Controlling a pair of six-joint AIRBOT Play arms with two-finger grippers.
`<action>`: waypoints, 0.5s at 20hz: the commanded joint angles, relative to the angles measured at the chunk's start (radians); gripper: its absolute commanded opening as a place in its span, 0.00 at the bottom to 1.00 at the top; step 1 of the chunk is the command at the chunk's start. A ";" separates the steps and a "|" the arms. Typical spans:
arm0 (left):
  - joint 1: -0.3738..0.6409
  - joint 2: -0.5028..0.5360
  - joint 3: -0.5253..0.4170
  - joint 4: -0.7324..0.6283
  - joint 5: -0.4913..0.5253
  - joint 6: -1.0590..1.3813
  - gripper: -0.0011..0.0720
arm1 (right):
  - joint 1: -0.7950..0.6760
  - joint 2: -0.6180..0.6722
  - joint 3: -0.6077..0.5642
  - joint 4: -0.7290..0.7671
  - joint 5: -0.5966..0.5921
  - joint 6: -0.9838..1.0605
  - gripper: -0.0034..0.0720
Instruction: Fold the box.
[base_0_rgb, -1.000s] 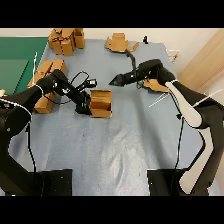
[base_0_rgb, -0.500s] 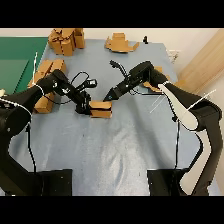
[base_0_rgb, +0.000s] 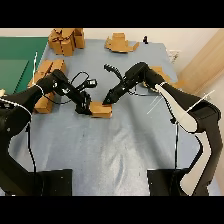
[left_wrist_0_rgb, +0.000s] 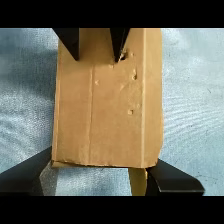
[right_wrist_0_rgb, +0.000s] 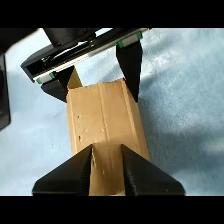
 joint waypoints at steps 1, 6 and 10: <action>0.000 0.000 0.000 0.000 0.000 0.000 0.10 | 0.016 0.022 0.000 -0.027 0.035 -0.041 0.47; 0.000 0.000 0.000 0.000 0.002 0.000 0.09 | 0.034 0.075 0.000 -0.046 -0.006 -0.119 0.52; 0.000 0.000 0.000 0.000 0.003 0.000 0.09 | 0.055 0.081 0.000 -0.161 -0.014 -0.086 0.42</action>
